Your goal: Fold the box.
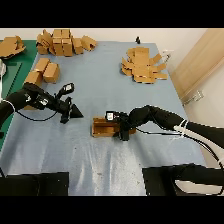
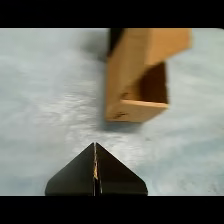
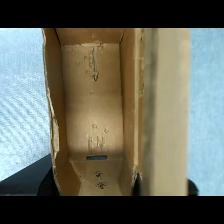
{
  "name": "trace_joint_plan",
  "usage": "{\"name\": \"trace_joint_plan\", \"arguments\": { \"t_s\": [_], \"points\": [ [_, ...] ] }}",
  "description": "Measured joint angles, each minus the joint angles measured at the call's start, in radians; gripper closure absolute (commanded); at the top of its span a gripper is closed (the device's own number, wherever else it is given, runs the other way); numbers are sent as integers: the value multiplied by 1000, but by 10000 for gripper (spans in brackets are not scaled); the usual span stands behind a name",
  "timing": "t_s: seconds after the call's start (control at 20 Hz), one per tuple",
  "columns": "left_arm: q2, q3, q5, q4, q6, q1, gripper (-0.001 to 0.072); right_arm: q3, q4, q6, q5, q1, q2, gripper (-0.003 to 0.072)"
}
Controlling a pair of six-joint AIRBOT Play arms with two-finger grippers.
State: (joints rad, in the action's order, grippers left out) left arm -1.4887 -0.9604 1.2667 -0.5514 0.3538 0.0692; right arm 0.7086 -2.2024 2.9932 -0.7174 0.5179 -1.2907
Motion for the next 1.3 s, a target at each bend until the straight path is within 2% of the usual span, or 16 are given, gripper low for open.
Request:
{"name": "trace_joint_plan", "arguments": {
  "t_s": [0.1, 0.15, 0.2, 0.25, 0.4, 0.55, 0.8, 1.05, 1.15, 1.3],
  "points": [
    [11, 30, 26, -33, -4, 16, 698, 0, 0, 0, 1, 0, 0, 147],
    [14, 45, 18, -43, -5, 22, 628, 0, 0, 0, 1, 0, 0, 147],
    [17, 60, -9, -55, -5, 27, 178, 0, 0, 0, 1, 0, 0, 147],
    [19, 71, -38, -63, -5, 33, -11, 0, 0, 0, 1, 0, 0, 147],
    [22, 88, -118, -72, -85, 64, -11, 0, 0, 0, 1, 0, 0, 147],
    [23, 94, -145, -77, -147, 111, -11, 0, 0, 0, 1, 0, 0, 147],
    [23, 95, -163, -84, -179, 145, -11, 0, 0, 0, 1, 0, 0, 147],
    [57, 104, -138, -99, -98, 131, -11, 0, 0, 0, 2, 0, 0, 147],
    [93, 139, -133, -96, -56, 108, -11, 0, 0, 0, 2, 0, 0, 147],
    [184, 257, -154, -35, 50, 74, -11, 0, 0, 0, 2, 0, 0, 147]
  ]
}}
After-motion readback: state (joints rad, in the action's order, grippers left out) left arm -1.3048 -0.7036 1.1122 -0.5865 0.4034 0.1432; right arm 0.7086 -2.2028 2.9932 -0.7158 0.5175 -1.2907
